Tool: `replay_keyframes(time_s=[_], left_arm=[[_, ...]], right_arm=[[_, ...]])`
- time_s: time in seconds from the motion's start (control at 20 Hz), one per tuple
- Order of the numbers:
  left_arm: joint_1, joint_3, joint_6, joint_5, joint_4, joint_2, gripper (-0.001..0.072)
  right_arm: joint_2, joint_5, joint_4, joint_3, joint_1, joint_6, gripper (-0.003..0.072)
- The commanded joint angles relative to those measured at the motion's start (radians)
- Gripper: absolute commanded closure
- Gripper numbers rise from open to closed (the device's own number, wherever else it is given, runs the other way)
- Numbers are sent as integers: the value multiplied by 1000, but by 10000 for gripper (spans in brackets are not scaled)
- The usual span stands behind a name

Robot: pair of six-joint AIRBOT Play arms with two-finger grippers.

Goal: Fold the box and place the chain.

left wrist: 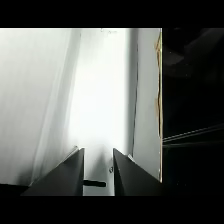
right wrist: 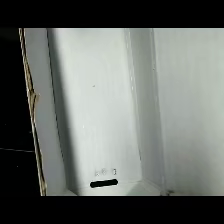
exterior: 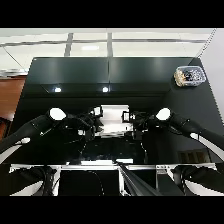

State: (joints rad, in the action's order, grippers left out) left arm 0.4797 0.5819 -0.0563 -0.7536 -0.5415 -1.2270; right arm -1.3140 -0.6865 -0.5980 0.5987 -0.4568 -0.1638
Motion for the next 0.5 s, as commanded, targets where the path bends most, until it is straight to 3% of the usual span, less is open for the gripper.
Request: replay_keyframes(time_s=[0.0,0.15,0.25,0.35,0.4,0.45], left_arm=[[1,1,0,-4,29,-15,606],[1,1,0,-8,28,-15,615],[0,1,1,-6,26,-15,300],[0,2,0,-15,-2,-11,483],[0,2,4,-16,-1,-11,407],[0,3,24,-17,-2,-10,480]], right_arm=[[0,-2,-2,1,0,-1,487],[0,-2,-1,1,0,-1,487],[0,-2,-1,1,0,-1,487],[0,-2,-1,1,0,-1,487],[0,-2,-1,1,0,-1,487],[0,-2,-1,1,0,-1,487]])
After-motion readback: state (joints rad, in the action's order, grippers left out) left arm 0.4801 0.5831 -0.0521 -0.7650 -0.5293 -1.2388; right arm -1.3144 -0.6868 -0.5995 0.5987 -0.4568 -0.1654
